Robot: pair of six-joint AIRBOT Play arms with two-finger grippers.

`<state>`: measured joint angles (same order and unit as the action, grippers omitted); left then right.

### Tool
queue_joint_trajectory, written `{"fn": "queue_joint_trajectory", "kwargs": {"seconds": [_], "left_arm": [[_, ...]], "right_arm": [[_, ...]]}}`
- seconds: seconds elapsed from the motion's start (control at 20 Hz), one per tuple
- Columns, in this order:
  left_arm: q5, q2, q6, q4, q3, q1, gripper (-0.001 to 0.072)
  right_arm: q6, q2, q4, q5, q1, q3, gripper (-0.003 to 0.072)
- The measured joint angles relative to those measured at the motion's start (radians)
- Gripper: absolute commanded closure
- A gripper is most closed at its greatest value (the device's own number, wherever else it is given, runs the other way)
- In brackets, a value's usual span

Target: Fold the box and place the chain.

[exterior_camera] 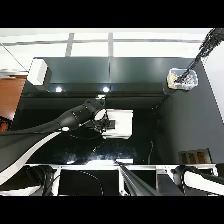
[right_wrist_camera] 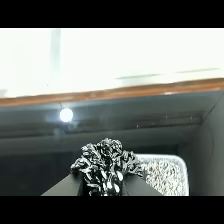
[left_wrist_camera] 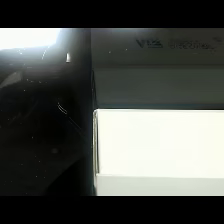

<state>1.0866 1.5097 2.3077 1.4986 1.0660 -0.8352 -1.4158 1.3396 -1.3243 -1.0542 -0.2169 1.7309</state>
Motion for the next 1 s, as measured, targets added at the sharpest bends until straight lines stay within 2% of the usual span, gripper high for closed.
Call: {"fn": "queue_joint_trajectory", "kwargs": {"seconds": [0.35,0.8,1.0], "left_arm": [[0.000,0.000,0.000,0.000,0.000,0.000,0.0678],[-0.001,0.000,0.000,0.000,0.000,0.000,0.0678],[-0.002,0.000,0.000,0.000,0.000,0.000,0.0678]], "right_arm": [[0.003,0.094,-0.034,0.071,-0.010,0.000,0.0645],[-0.080,0.355,-0.058,0.047,-0.011,0.000,0.0644],[-0.152,0.432,-0.100,0.025,-0.010,0.000,0.0644]]}}
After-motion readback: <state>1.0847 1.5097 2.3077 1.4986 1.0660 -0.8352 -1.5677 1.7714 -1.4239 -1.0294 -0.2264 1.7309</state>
